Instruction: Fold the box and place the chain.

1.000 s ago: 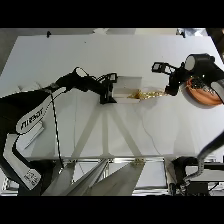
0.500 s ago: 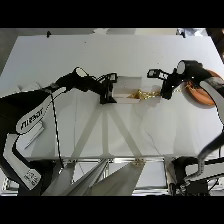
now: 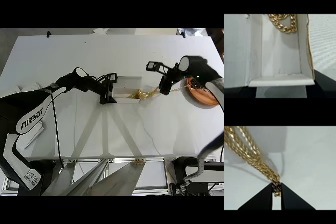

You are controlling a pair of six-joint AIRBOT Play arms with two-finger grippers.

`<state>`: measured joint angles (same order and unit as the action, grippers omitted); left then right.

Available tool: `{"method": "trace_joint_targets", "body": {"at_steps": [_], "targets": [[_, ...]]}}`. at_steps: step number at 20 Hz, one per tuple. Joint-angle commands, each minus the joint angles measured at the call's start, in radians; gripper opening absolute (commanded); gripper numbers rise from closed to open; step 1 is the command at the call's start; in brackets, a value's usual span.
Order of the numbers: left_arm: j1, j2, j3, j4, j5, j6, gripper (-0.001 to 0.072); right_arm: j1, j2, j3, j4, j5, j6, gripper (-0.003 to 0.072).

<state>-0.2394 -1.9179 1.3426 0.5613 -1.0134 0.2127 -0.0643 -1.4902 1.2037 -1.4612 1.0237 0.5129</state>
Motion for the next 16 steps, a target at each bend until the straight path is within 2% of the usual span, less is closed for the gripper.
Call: {"method": "trace_joint_targets", "body": {"at_steps": [1, 5, 8, 14, 16], "targets": [[0.001, 0.0, 0.0, 0.0, 0.0, 0.0, 0.0438, 0.041, 0.111, 0.0, 0.115, 0.008, 0.014, 0.0014], [0.001, 0.0, 0.0, 0.0, 0.0, 0.0, 0.0438, 0.117, 0.145, 0.0, 0.245, 0.004, 0.014, 0.0014], [0.001, 0.0, 0.0, 0.0, 0.0, 0.0, 0.0438, 0.215, 0.144, 0.0, 0.279, -0.018, 0.013, 0.0013], [0.001, 0.0, 0.0, 0.0, 0.0, 0.0, 0.0438, 0.385, 0.133, 0.0, 0.28, -0.225, 0.014, 0.001], [0.001, 0.0, 0.0, 0.0, 0.0, 0.0, 0.0438, 0.404, 0.102, 0.0, 0.28, -0.24, 0.014, 0.001]]}}
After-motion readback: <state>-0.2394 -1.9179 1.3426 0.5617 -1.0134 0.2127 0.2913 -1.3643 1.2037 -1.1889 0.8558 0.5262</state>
